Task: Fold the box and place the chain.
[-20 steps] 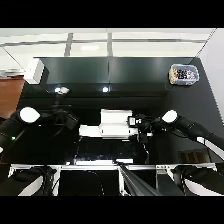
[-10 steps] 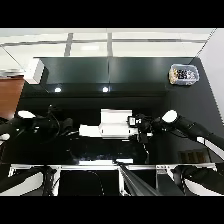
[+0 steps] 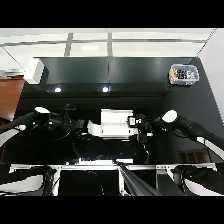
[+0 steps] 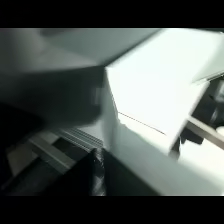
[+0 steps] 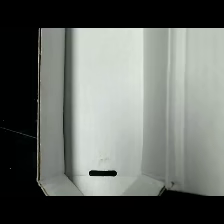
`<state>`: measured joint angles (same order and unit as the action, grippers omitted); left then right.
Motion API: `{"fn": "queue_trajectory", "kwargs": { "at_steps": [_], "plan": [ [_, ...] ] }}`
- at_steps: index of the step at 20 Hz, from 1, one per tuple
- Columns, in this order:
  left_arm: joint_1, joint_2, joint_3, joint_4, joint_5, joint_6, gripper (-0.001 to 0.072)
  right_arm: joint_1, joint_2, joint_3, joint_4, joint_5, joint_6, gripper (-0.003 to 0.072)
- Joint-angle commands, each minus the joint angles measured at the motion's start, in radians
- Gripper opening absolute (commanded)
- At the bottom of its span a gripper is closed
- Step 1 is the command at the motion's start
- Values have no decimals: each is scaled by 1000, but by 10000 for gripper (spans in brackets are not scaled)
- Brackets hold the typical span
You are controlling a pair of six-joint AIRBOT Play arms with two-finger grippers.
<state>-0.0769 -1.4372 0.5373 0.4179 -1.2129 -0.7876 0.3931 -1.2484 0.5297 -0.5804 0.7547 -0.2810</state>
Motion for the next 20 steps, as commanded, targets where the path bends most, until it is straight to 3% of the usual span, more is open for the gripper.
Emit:
{"fn": "queue_trajectory", "kwargs": {
  "at_steps": [1,2,8,10,13,16,20],
  "plan": [
    [-10,-9,47,-15,-69,44,589,0,-1,0,0,0,0,471],
    [-10,-9,56,-17,-76,42,634,0,-1,0,0,0,0,471],
    [-96,-9,126,-34,-68,-67,617,0,-1,0,0,0,0,471],
    [-146,-9,154,-33,-32,-148,453,0,-1,0,0,0,0,471],
    [-224,-7,196,-15,32,-257,452,0,-1,0,0,0,0,472],
    [-299,6,254,168,109,-439,453,0,-1,0,0,0,0,471],
    [-319,42,304,355,112,-562,453,0,-1,0,0,0,0,471]
  ]
}}
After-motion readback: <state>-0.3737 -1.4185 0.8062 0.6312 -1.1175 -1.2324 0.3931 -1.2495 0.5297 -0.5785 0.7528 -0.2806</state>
